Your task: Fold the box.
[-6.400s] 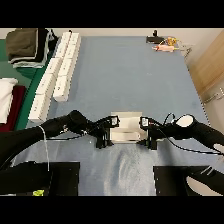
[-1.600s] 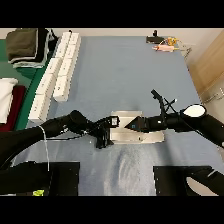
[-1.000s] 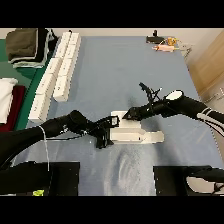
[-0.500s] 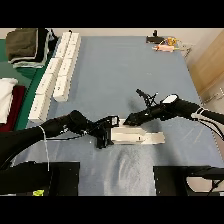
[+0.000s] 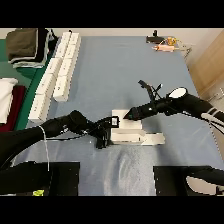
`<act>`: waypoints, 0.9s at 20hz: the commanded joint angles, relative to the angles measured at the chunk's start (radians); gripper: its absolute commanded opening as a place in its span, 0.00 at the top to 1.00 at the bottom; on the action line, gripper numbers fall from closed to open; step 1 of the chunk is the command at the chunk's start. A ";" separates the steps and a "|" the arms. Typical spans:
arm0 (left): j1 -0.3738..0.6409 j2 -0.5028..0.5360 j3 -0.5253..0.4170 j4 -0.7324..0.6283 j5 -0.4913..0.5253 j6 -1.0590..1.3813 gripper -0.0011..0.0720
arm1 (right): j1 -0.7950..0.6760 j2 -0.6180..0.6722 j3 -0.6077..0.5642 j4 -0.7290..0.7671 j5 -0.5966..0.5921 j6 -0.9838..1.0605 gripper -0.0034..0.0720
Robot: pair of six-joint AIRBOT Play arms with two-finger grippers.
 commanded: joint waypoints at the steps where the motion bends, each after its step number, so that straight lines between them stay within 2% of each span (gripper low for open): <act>1: 0.000 0.000 0.000 -0.001 0.001 -0.001 0.27 | -0.007 0.153 0.008 -0.101 0.067 -0.001 0.64; 3: 0.000 0.000 0.000 -0.001 0.001 0.000 0.27 | -0.006 0.249 -0.026 -0.138 0.109 -0.003 0.64; 6: 0.000 0.000 0.000 -0.001 0.001 0.000 0.27 | 0.024 0.383 -0.099 -0.226 0.233 -0.033 0.64; 7: 0.000 0.000 0.000 -0.001 0.001 -0.001 0.27 | 0.045 0.428 -0.123 -0.275 0.247 -0.032 0.56; 8: -0.001 0.000 0.000 -0.001 0.001 0.000 0.27 | 0.066 0.467 -0.141 -0.342 0.246 -0.034 0.36; 9: 0.000 0.000 0.000 -0.001 0.001 0.000 0.27 | 0.085 0.503 -0.156 -0.433 0.242 -0.034 0.29; 10: 0.000 0.000 0.000 -0.001 0.001 0.000 0.27 | 0.095 0.529 -0.165 -0.510 0.238 -0.033 0.28; 11: 0.000 0.000 0.000 -0.001 0.001 0.000 0.27 | 0.099 0.549 -0.171 -0.584 0.236 -0.035 0.13; 12: 0.000 0.000 0.000 -0.001 0.001 0.000 0.27 | 0.100 0.557 -0.175 -0.631 0.235 -0.045 0.06; 15: 0.000 0.000 0.000 -0.001 0.001 0.000 0.27 | 0.100 0.544 -0.180 -0.738 0.209 -0.064 0.06; 18: 0.000 0.000 0.000 -0.001 0.001 -0.001 0.27 | 0.100 0.503 -0.220 -0.750 0.095 -0.196 0.05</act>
